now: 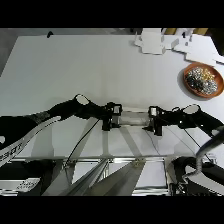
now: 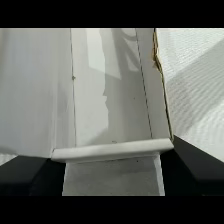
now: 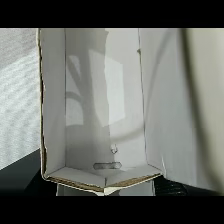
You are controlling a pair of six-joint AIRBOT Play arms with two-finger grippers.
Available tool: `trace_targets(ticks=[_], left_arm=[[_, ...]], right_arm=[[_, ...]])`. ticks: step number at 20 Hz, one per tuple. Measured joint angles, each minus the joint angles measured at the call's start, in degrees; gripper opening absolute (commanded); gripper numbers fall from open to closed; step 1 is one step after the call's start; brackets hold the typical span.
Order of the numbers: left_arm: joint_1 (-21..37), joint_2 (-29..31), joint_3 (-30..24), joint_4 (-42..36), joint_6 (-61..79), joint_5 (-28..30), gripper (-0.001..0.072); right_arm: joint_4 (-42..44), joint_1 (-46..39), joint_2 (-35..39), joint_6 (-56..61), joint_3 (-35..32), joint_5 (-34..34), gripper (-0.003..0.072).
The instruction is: Fold the box and place the chain.
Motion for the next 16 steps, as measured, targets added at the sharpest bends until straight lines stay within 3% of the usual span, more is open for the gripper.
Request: trace_targets(ticks=[16], left_arm=[[0.0,0.0,0.0,0.68,0.02,-0.5,0.0136]], right_arm=[[-0.04,0.0,0.0,-0.28,0.0,0.04,0.0412]])
